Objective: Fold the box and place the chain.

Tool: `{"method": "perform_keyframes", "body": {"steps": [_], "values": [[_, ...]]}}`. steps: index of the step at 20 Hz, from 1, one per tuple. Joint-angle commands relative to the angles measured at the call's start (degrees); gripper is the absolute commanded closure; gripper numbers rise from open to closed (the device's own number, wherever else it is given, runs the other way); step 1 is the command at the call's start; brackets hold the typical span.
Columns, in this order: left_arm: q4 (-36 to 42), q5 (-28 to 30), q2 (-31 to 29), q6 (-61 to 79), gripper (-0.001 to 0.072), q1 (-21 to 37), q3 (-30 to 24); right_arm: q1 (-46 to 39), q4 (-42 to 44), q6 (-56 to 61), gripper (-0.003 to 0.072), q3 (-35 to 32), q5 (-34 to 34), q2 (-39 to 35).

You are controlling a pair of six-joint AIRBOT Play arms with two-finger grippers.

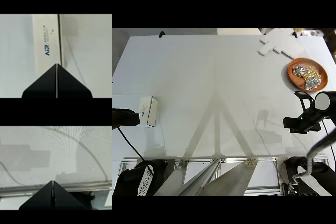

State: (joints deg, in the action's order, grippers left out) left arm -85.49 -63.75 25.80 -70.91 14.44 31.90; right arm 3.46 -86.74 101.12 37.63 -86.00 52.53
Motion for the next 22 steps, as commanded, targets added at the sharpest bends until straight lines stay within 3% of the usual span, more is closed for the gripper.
{"method": "perform_keyframes", "body": {"steps": [1,10,22], "values": [[1.66,-1.77,-1.51,-6.29,0.0701,-1.95,0.0,-0.02,0.0,0.0,0.067,-0.02,0.0,-0.02],[4.9,-8.81,-1.33,-7.78,0.0701,-9.51,0.0,-0.02,0.0,0.02,0.067,-0.02,0.0,-0.02],[5.14,-8.02,-1.33,-7.78,0.0701,-11.08,0.0,-0.02,0.0,0.0,0.067,-0.02,0.0,-0.02]]}}
